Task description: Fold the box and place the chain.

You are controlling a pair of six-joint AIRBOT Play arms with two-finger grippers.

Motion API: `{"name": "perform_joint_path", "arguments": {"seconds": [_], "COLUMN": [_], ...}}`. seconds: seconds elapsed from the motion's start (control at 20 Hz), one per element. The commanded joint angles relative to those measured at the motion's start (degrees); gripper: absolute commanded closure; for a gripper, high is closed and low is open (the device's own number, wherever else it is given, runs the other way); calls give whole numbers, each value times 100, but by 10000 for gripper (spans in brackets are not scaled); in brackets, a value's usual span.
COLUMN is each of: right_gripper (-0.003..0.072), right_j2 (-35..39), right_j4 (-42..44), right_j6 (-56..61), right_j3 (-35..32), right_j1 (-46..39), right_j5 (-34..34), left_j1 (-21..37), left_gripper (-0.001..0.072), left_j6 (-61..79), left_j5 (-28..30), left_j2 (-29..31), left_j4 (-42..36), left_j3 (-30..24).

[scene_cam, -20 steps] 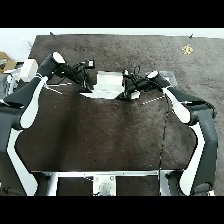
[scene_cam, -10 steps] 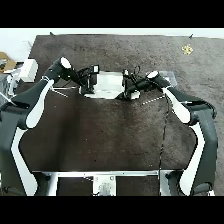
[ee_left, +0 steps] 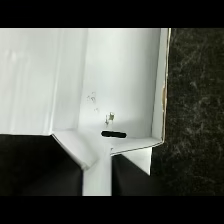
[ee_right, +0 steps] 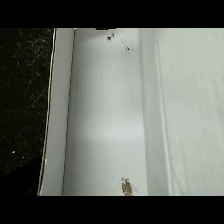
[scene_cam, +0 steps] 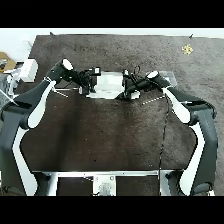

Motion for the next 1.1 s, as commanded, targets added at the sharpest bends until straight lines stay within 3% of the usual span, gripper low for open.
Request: {"name": "perform_joint_path", "arguments": {"seconds": [0.0,0.4,0.55,0.9,0.95,1.0,1.05], "right_gripper": [241,240,240,240,241,241,241], "right_j2": [0,0,0,0,0,0,0], "right_j4": [2,2,2,2,2,2,2], "right_j6": [2,2,2,2,2,2,2], "right_j3": [-2,-2,-2,-2,-2,-2,-2], "right_j1": [7,7,7,7,7,7,7], "right_j5": [2,2,2,2,2,2,2], "left_j1": [-4,-122,-205,-190,-190,-190,-190], "left_gripper": [557,557,557,537,322,50,22], "left_j6": [0,9,4,4,2,-50,-127], "left_j5": [-109,-240,39,-26,-31,-31,-35], "left_j2": [-7,-157,-280,-280,-280,-280,-275], "left_j4": [-203,-1010,-1027,-1025,-1025,-1025,-1025], "left_j3": [-2,-2,-2,-2,-2,-2,-2]}}
